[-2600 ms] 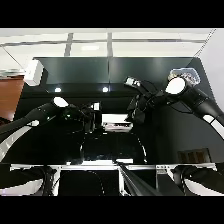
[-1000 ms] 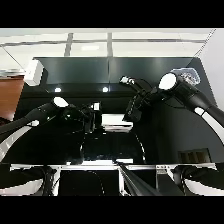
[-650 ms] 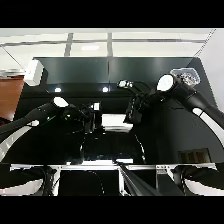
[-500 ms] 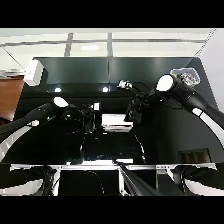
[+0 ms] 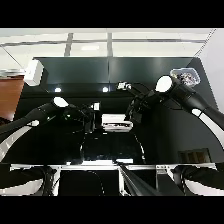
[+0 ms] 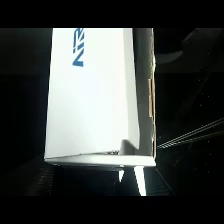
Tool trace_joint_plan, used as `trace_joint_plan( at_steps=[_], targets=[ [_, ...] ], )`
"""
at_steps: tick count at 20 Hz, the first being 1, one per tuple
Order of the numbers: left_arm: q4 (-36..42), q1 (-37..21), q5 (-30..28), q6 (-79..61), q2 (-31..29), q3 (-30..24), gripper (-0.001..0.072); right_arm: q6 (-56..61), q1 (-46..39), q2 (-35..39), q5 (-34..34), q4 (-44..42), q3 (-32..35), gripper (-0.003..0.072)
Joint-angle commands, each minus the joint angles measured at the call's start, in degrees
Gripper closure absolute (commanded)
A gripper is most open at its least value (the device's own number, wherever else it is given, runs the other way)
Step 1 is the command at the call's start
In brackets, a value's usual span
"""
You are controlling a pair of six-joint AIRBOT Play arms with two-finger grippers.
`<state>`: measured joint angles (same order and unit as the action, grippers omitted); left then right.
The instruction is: Fold the box and place the chain.
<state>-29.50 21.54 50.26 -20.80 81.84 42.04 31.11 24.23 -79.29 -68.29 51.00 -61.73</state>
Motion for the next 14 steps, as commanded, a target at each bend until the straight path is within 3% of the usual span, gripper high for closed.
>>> trace_joint_plan(
  at_steps=[1,12,14],
  targets=[
    [0.0,0.0,0.0,0.0,0.0,0.0,0.0309,0.1,0.8,0.0,0.6,0.2,0.2,0.0444],
    [0.0,0.0,0.0,0.0,0.0,0.0,0.0309,0.1,2.4,0.0,1.3,3.5,0.2,0.0443],
    [0.0,0.0,0.0,0.0,0.0,0.0,0.0308,0.1,2.4,0.0,1.5,3.6,0.2,0.0356]
  ],
)
